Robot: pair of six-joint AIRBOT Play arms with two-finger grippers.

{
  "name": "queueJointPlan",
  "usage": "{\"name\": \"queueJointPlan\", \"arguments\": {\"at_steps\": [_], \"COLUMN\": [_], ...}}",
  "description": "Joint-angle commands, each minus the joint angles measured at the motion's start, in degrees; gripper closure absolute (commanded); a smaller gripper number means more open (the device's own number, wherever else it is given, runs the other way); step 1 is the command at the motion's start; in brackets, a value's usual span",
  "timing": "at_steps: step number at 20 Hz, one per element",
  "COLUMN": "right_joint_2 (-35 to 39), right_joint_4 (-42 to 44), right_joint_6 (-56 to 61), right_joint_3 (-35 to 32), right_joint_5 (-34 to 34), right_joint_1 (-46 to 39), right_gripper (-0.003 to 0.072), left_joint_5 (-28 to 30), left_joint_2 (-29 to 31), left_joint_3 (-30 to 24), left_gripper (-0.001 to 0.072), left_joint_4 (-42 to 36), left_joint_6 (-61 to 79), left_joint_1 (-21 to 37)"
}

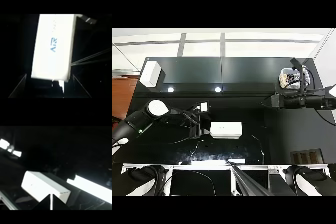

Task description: Fold the box and place the chain.

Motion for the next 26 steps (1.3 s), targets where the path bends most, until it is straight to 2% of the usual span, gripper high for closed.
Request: {"name": "queueJointPlan", "arguments": {"at_steps": [1, 5, 8, 26], "right_joint_2": [0.3, 0.3, 0.3, 0.3], "right_joint_4": [-1.9, -2.0, -2.0, -3.1], "right_joint_6": [0.0, 0.3, 0.4, 0.4], "right_joint_3": [0.0, 0.0, 0.0, 0.0], "right_joint_5": [-1.2, -1.2, -1.2, -2.0], "right_joint_1": [-1.4, -1.4, -1.4, -1.4], "right_gripper": [0.0643, 0.0643, 0.0642, 0.0642], "left_joint_5": [5.9, 6.6, 7.4, 5.5], "left_joint_2": [-1.9, -9.6, -12.6, -13.1], "left_joint_3": [2.9, 8.5, 9.6, 9.5], "left_gripper": [-0.0001, 0.0000, 0.0000, -0.0001], "left_joint_4": [-1.3, -3.1, -3.1, -1.0], "left_joint_6": [-3.8, -5.3, -5.3, -6.7], "left_joint_1": [-5.7, -10.9, -11.7, -11.7]}}
